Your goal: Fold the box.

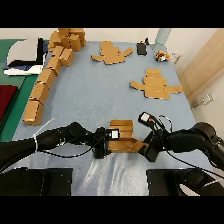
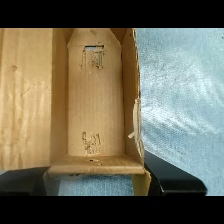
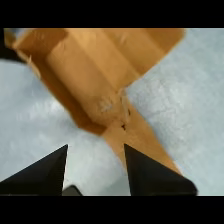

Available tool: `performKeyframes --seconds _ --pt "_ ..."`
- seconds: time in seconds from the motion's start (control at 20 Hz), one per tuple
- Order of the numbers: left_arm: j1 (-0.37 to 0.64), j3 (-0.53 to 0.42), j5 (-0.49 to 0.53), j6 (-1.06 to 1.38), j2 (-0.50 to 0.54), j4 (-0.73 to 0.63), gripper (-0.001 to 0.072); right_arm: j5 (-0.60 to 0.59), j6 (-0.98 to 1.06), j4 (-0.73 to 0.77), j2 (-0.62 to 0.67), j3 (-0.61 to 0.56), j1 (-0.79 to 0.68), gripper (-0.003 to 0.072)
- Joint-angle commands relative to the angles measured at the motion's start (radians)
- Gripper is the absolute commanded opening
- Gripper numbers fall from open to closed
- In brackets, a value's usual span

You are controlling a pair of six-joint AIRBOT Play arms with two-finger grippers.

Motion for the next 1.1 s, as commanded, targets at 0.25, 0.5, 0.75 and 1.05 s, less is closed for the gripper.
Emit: performKeyframes --seconds 0.25,0.5,0.75,1.05 --pt "0.0 0.001 0.0 0.0 0.0 0.0 0.0522 0.231 -0.316 -0.077 -0.116 -0.035 0.001 0.0535" --pt "0.0 0.001 0.0 0.0 0.0 0.0 0.0522 0.154 -0.343 -0.093 -0.124 -0.035 0.077 0.0535" --pt "0.0 0.001 0.0 0.0 0.0 0.0 0.0522 0.243 -0.346 -0.11 -0.145 -0.035 0.106 0.0384" --pt "0.0 0.001 0.0 0.0 0.0 0.0 0.0522 0.301 -0.386 -0.055 -0.151 -0.035 0.132 0.0222"
